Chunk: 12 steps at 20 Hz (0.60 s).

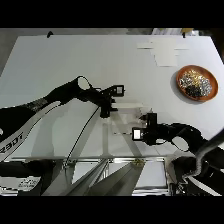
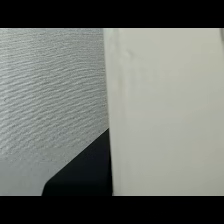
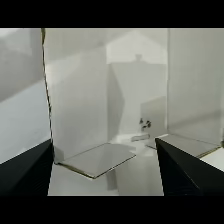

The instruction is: Fold the box and place the chain.

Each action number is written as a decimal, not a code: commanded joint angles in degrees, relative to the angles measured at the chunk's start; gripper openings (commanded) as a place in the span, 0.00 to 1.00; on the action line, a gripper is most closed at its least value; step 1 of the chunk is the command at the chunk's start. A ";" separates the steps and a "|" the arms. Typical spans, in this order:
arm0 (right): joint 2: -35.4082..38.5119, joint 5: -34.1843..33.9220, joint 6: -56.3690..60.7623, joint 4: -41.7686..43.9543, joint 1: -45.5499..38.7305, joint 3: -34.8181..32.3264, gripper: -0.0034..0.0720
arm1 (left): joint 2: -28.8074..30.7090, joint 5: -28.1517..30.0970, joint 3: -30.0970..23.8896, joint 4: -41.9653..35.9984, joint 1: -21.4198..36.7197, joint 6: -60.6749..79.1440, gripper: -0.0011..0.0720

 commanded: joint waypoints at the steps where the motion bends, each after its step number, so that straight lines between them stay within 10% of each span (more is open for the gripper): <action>1: -0.09 0.31 0.24 0.15 -0.13 1.90 0.95 | -0.02 0.02 -0.02 0.00 -0.02 0.02 0.03; 12: -2.36 4.63 -0.44 6.91 -10.19 6.84 0.95 | -0.02 0.02 -0.02 0.00 -0.02 0.02 0.03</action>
